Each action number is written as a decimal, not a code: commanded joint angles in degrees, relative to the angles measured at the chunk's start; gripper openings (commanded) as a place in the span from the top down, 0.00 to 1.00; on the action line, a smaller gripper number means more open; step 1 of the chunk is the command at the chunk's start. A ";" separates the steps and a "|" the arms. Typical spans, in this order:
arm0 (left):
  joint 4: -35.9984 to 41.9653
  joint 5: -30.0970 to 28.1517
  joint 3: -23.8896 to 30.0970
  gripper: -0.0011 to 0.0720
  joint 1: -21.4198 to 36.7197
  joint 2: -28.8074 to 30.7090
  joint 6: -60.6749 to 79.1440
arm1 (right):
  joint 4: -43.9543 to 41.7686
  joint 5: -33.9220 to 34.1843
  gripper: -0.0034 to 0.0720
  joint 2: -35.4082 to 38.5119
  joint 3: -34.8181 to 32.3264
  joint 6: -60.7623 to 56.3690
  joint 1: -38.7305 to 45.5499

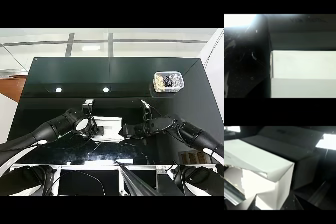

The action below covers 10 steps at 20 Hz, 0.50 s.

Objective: Fold the box and place the chain.

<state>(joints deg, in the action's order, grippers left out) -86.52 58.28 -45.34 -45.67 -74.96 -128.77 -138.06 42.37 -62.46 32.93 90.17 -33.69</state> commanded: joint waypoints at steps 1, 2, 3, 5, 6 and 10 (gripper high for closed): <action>0.00 0.07 0.00 0.94 0.00 0.02 0.00 | 3.08 -1.25 0.26 -0.04 0.63 -2.95 -1.20; 0.00 0.07 0.00 0.94 0.00 0.02 0.00 | 4.15 -1.25 0.26 -0.09 0.72 -3.67 -1.46; 0.00 0.04 0.00 0.94 0.00 0.02 0.00 | 5.18 -1.46 0.29 -0.09 0.76 -4.74 -1.92; -0.02 0.04 0.00 0.94 0.00 0.02 0.00 | 6.43 -2.73 0.39 -0.13 1.31 -5.51 -3.52; -0.02 0.04 0.00 0.94 0.00 0.02 0.00 | 7.58 -3.41 0.39 -0.20 1.92 -6.86 -4.48; -0.02 0.07 0.00 0.94 0.00 0.02 0.00 | 16.37 -3.08 0.39 -0.50 4.79 -16.61 -7.26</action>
